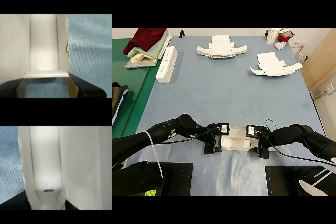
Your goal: Fold the box.
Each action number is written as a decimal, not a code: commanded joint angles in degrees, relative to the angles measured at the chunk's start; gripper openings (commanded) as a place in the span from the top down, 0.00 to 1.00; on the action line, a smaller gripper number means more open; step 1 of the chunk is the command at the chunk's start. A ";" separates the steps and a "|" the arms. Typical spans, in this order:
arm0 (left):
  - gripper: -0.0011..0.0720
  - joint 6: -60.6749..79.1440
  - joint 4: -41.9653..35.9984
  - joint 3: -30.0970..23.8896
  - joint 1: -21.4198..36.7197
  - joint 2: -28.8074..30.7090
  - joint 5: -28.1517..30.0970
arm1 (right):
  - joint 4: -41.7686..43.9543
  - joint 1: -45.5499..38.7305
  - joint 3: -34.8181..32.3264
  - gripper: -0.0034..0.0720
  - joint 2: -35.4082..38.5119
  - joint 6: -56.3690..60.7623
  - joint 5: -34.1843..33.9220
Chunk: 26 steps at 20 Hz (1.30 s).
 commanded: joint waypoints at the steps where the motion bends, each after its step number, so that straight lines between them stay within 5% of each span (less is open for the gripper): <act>1: 0.03 -0.07 -0.48 -0.04 -0.15 -0.52 0.31 | 0.02 0.02 0.02 0.31 0.04 0.02 0.07; 10: 0.03 -0.04 -0.87 -0.04 -2.23 -0.79 2.67 | 0.02 0.02 0.02 0.31 0.04 0.02 0.07; 11: 0.15 -0.07 -0.90 -0.04 -2.23 -0.79 2.64 | 0.02 0.02 0.02 0.31 0.04 0.02 0.07; 12: 0.43 -0.04 -0.87 -0.04 -2.23 -0.79 2.58 | 0.02 0.02 0.02 0.31 0.04 0.02 0.07; 13: 0.49 -0.04 -0.87 -0.04 -2.23 -0.79 2.49 | 0.02 0.02 0.04 0.31 0.04 0.02 0.07; 26: 0.49 -0.07 -0.85 -0.02 -2.23 -0.79 2.14 | 0.02 0.02 0.02 0.31 0.04 0.02 0.07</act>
